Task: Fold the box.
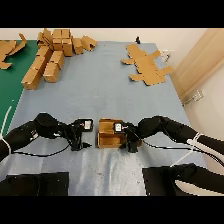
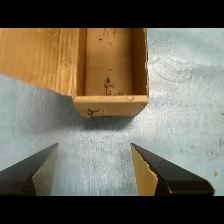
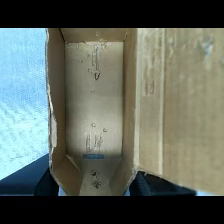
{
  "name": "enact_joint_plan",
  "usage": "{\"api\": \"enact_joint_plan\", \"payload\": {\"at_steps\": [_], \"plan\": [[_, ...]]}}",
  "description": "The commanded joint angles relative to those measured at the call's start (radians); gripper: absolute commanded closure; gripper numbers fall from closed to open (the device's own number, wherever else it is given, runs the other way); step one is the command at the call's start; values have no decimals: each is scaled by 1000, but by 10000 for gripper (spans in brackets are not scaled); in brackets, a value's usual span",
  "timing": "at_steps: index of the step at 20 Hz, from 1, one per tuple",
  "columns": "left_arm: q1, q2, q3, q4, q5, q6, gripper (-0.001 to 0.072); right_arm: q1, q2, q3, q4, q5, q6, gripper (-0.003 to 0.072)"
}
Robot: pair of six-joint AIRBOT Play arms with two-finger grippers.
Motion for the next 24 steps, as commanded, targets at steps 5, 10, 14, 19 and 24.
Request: {"api": "enact_joint_plan", "payload": {"at_steps": [5, 10, 14, 19, 24], "plan": [[-129, 1, -3, 4, 123, -37, -5, 0, 0, 0, 0, 0, 0, 169], [-165, -1, 5, -16, 130, -39, -5, 0, 0, 0, 0, 0, 0, 169], [-167, -7, 8, -23, 129, -73, -5, 0, 0, 0, 0, 0, 0, 169], [-188, -26, 17, -61, 130, -76, -5, 0, 0, 0, 0, 0, 0, 169], [-212, -39, 17, -63, 135, -79, -5, 0, 0, 0, 0, 0, 0, 169]]}}
